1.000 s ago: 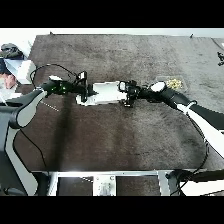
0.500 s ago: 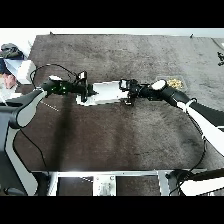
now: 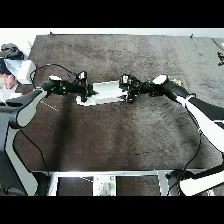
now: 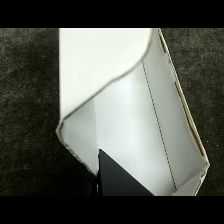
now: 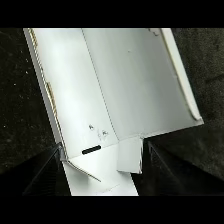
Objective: Fold the box and place the chain.
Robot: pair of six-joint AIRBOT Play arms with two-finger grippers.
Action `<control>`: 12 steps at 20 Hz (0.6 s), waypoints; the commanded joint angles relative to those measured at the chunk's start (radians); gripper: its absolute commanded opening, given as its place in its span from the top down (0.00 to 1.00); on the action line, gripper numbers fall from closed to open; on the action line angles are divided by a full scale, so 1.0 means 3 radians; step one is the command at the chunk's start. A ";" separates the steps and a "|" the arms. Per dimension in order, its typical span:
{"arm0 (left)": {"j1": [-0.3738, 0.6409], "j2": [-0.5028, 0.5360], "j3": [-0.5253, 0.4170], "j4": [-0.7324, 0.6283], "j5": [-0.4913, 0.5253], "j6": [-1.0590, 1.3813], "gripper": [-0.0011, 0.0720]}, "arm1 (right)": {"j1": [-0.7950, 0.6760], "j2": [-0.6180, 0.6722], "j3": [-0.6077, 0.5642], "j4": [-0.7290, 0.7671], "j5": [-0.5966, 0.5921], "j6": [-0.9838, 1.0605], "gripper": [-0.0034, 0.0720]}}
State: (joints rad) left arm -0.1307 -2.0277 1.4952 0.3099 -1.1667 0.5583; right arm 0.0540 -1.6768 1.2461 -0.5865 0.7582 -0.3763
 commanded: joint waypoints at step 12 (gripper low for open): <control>0.0003 0.0003 -0.0001 0.0001 0.0011 0.0001 0.97 | -0.0126 -0.0467 0.0680 -0.0364 0.0688 0.0362 0.07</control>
